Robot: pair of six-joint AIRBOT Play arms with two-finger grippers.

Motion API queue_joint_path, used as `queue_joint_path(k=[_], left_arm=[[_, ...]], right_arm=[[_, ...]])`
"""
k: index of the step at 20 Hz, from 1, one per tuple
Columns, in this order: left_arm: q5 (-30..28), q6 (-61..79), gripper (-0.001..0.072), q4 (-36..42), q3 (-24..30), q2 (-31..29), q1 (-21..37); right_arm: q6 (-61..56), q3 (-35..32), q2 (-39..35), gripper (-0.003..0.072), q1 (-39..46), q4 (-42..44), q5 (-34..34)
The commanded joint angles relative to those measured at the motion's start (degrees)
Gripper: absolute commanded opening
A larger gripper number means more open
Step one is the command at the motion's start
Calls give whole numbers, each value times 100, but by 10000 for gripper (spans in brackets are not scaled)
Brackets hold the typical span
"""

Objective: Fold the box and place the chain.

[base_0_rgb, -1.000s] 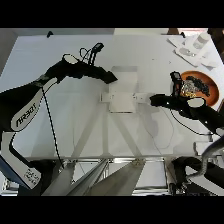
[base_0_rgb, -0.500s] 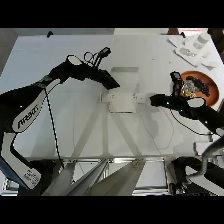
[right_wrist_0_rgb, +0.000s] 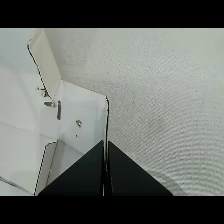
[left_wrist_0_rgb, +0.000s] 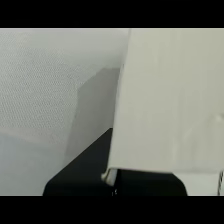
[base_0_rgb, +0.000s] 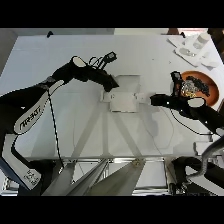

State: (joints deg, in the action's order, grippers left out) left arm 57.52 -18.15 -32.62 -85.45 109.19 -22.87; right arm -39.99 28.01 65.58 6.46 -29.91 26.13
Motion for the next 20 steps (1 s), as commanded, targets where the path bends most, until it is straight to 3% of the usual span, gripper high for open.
queue_joint_path(k=[1,18,19,20], left_arm=[[-72,33,5,-26,-4,2,-9],[-72,15,8,-26,-4,2,-9],[-72,15,8,-26,-4,2,-9],[-68,15,8,-26,-4,2,-9]], right_arm=[[-2,-4,2,12,-7,0,22],[-2,-4,2,13,-7,0,22],[-2,-4,2,37,-7,0,22],[0,-2,2,204,-7,0,22]])
